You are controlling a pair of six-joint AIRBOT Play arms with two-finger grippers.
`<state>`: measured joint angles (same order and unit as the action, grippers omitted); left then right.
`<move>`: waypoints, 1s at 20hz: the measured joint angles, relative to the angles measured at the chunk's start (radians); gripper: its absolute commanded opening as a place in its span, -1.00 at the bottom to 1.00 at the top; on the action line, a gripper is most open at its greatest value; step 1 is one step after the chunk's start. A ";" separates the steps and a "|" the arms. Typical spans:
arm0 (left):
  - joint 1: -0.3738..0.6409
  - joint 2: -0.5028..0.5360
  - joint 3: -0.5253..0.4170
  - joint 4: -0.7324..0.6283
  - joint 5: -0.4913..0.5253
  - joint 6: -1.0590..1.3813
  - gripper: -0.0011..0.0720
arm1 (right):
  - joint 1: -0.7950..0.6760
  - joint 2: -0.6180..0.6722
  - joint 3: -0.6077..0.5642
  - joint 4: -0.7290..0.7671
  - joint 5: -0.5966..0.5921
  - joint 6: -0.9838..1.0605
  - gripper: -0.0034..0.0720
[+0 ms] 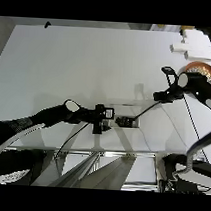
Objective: Fold the box and place the chain.
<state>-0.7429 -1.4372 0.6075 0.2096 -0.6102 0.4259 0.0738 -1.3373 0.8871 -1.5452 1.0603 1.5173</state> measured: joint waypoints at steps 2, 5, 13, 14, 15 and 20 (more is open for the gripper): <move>0.000 0.000 0.000 0.000 0.000 0.000 -0.09 | 0.000 0.044 0.000 0.002 0.011 -0.003 -0.87; 0.000 0.000 0.000 0.000 0.000 0.000 -0.09 | 0.001 0.119 0.000 0.003 0.046 -0.006 -0.87; 0.000 0.000 0.000 0.000 0.000 0.000 -0.09 | 0.142 0.418 0.000 0.097 0.217 -0.023 -0.87; 0.000 0.000 0.000 0.000 0.000 0.000 -0.09 | 0.170 0.457 0.000 0.119 0.239 -0.024 -0.87; 0.000 0.000 0.000 0.000 0.000 0.000 -0.09 | 0.196 0.493 0.000 0.143 0.260 -0.025 -0.87; 0.000 0.000 0.000 0.000 0.000 0.000 -0.09 | 0.303 0.593 0.000 0.298 0.313 -0.029 -0.87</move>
